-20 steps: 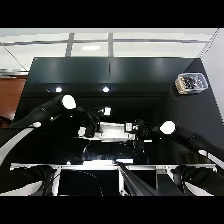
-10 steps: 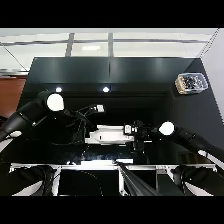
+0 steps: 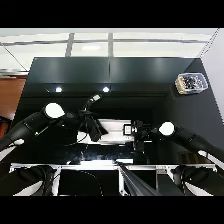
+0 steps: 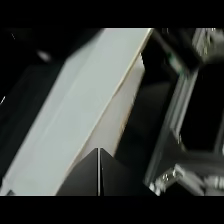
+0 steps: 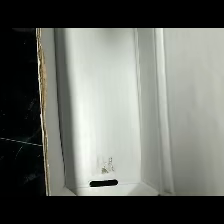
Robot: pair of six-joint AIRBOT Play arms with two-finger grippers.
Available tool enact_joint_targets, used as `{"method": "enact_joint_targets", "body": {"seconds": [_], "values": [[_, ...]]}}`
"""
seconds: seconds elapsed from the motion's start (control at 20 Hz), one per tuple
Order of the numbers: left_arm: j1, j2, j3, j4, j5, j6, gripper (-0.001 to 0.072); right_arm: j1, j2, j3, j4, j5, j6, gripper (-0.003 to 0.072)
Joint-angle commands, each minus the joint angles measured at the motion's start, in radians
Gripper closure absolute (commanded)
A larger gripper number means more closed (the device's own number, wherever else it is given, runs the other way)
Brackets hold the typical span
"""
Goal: Fold the box and place the chain.
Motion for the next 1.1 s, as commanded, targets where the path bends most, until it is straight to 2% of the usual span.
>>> {"method": "enact_joint_targets", "body": {"seconds": [0.0,0.2,0.3,0.65,0.8,0.95,1.05], "values": [[0.0,0.001,-0.02,-0.111,0.154,0.05,0.069,0.001,0.0,0.0,0.001,-0.005,0.0,0.0644],[0.0,-0.007,-0.02,-0.114,0.304,0.05,0.069,0.001,0.0,0.0,0.001,-0.005,0.0,0.0644],[0.0,-0.02,-0.02,-0.11,0.346,0.05,0.069,0.001,0.0,0.0,0.001,-0.005,0.0,0.0644],[0.0,-0.031,-0.02,-0.048,0.327,0.05,0.069,0.001,0.0,0.0,0.001,-0.005,0.0,0.0644],[0.0,-0.032,-0.02,0.039,0.325,0.048,0.069,0.001,0.0,0.0,0.001,-0.005,0.0,0.0644],[0.0,-0.037,-0.02,0.063,0.286,0.036,0.069,0.001,0.0,0.0,0.0,-0.012,0.0,0.0644],[0.0,-0.067,-0.019,0.063,0.222,0.036,0.0689,0.001,0.0,0.0,0.0,-0.011,0.0,0.0644]]}}
